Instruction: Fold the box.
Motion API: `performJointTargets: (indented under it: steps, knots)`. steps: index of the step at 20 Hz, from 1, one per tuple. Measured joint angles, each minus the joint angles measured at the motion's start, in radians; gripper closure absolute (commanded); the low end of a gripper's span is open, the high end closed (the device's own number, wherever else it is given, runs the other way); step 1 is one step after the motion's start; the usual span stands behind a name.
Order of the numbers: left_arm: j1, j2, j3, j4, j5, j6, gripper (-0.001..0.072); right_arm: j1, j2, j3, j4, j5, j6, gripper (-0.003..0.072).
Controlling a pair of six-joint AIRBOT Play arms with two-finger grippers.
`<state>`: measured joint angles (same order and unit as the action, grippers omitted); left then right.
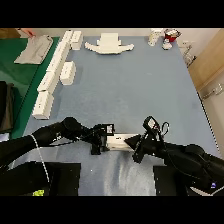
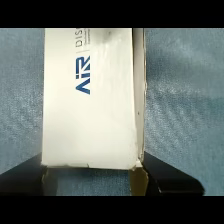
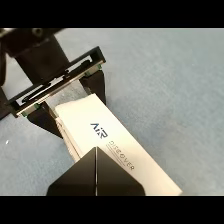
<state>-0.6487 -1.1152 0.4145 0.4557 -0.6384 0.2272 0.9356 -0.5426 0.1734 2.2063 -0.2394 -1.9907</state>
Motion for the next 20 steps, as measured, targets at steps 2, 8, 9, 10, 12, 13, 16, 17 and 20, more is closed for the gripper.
performJointTargets:
  steps: [2, 8, 9, 10, 12, 13, 16, 17, 20]
  knots:
    - [0.000, 0.000, 0.000, 0.000, 0.000, 0.000, 0.0253, 0.012, -0.013, -0.021, 0.015, 0.035, 0.016, 0.0683]
    - [0.000, 0.000, 0.000, 0.001, 0.001, 0.001, 0.0253, 0.028, -0.085, -0.046, 0.034, 0.076, 0.033, 0.0683]
    - [0.000, 0.000, 0.000, 0.001, 0.001, 0.001, 0.0253, 0.031, -0.096, -0.047, 0.035, 0.080, 0.035, 0.0683]
    - [-0.001, 0.000, 0.000, 0.001, 0.001, 0.001, 0.0252, 0.035, -0.106, -0.047, 0.035, 0.083, 0.035, 0.0683]
    - [-0.001, 0.000, 0.000, 0.002, 0.001, 0.001, 0.0252, 0.039, -0.122, -0.048, 0.037, 0.087, 0.035, 0.0683]
    - [-0.001, 0.000, 0.000, 0.002, 0.001, 0.002, 0.0253, 0.040, -0.128, -0.049, 0.038, 0.089, 0.036, 0.0683]
    - [-0.001, 0.000, 0.000, 0.002, 0.001, 0.002, 0.0253, 0.043, -0.136, -0.050, 0.039, 0.089, 0.037, 0.0683]
    - [-0.001, 0.000, 0.000, 0.002, 0.001, 0.001, 0.0253, 0.043, -0.137, -0.050, 0.038, 0.089, 0.037, 0.0683]
    - [-0.001, 0.000, 0.000, 0.001, 0.001, 0.001, 0.0252, 0.043, -0.126, -0.048, 0.027, 0.077, 0.037, 0.0682]
